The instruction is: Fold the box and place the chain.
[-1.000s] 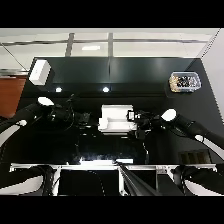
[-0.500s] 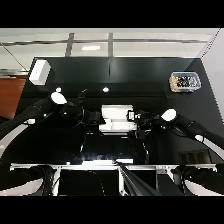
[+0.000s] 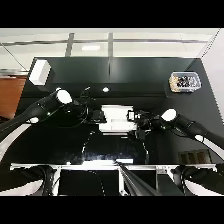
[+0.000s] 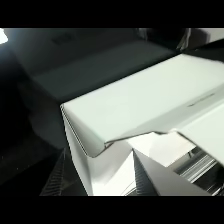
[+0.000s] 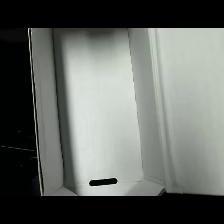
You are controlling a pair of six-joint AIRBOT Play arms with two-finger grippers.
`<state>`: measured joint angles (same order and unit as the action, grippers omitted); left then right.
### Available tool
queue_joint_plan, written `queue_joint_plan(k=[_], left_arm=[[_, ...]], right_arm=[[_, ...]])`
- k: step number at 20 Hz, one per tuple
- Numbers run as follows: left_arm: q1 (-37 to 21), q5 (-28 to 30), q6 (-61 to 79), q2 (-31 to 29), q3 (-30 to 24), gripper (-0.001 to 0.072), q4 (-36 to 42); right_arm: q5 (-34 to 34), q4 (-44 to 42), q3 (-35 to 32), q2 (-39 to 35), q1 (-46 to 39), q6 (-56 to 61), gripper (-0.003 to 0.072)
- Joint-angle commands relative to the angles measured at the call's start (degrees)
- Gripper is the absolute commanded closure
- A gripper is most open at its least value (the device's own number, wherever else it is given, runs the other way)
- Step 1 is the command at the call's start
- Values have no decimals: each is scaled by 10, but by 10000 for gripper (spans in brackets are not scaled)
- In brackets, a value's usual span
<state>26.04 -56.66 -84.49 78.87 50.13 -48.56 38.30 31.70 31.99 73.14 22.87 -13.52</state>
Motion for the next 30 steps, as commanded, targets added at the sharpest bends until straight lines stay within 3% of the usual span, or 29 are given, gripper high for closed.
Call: queue_joint_plan(k=[1, 3, 10, 12, 22, 26, 27, 28, 30], left_arm=[[18, -23, -43, 0, 15, 234, -37], [30, -21, -53, 0, 27, 233, -42], [95, -14, -199, 0, 72, 234, -172], [108, -9, -225, 0, 76, 325, -190], [164, 7, -360, 27, 76, 329, -284], [166, 9, -409, 39, 76, 365, -310], [166, 7, -421, 40, 76, 386, -316], [166, 5, -427, 42, 76, 458, -322], [167, 8, -440, 43, 76, 483, -320]], right_arm=[[0, 0, 0, 0, 0, 0, 487], [0, 0, 0, 0, 0, 0, 487], [0, 0, 0, 0, 0, 0, 487], [0, 0, 0, 0, 0, 0, 487], [0, 0, 0, 0, 0, 0, 487], [0, 0, 0, 0, 0, 0, 487], [0, 0, 0, 0, 0, 0, 487], [0, 0, 0, 0, 0, 0, 487], [0, 0, 0, 0, 0, 0, 487]])
